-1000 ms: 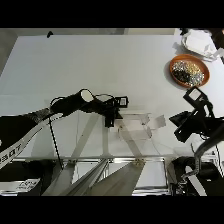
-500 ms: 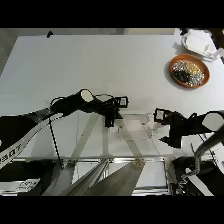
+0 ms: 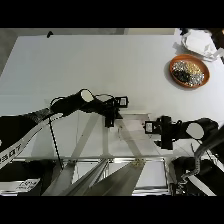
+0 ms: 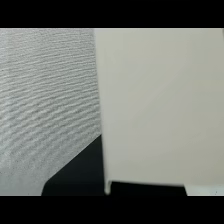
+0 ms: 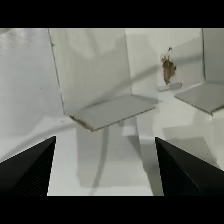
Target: Fold the box and place the chain.
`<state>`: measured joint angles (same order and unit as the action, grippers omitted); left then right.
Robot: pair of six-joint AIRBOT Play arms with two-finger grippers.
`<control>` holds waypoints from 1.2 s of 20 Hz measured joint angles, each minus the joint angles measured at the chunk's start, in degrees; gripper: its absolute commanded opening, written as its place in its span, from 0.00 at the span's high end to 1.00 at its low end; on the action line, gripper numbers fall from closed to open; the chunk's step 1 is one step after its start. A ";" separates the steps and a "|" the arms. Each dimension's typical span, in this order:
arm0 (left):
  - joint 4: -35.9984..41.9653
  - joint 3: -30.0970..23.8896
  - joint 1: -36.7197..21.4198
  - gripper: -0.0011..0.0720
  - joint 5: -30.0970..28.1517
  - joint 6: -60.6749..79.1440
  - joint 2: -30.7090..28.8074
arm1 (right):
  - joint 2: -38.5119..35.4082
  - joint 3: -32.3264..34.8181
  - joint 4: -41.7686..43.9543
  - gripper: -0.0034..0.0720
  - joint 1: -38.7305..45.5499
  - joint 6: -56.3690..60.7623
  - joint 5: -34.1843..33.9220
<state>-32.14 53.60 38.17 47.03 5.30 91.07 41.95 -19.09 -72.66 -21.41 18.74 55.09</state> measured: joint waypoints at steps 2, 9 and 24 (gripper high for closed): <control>0.00 0.00 0.00 0.97 0.00 0.00 0.00 | 0.04 1.53 -0.09 0.03 -2.10 -0.39 -3.91; 0.00 0.00 0.00 0.97 0.00 0.00 0.00 | 0.07 3.32 0.83 0.03 -5.14 -0.59 -11.37; 0.00 -0.02 0.00 0.97 0.02 -0.02 0.00 | 0.07 0.46 6.38 0.03 0.48 -2.45 -12.35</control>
